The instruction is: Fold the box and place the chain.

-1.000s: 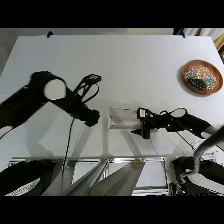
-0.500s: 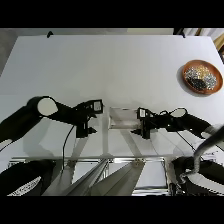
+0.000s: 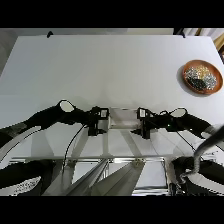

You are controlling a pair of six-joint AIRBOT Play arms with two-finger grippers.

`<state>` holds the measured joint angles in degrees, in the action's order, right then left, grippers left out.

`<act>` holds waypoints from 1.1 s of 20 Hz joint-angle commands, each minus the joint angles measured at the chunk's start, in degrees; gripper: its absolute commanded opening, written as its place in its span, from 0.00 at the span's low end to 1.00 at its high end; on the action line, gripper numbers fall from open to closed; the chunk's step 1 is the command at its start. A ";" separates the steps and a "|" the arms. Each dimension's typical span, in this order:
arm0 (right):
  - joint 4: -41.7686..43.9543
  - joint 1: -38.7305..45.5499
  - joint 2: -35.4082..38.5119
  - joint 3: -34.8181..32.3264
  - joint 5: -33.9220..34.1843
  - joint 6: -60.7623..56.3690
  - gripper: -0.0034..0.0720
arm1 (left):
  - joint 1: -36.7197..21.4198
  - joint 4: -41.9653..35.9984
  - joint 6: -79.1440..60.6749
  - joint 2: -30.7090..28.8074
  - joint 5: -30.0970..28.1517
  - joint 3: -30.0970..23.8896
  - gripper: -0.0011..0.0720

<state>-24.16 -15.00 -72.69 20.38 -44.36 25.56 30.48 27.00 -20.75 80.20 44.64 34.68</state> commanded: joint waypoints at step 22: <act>0.00 0.02 -0.04 -0.02 0.00 -0.02 0.58 | 3.63 -8.31 -9.25 3.23 -0.24 -0.07 0.74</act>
<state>-24.23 -15.00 -72.69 20.40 -44.38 25.65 33.56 18.68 -29.87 83.33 43.68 34.65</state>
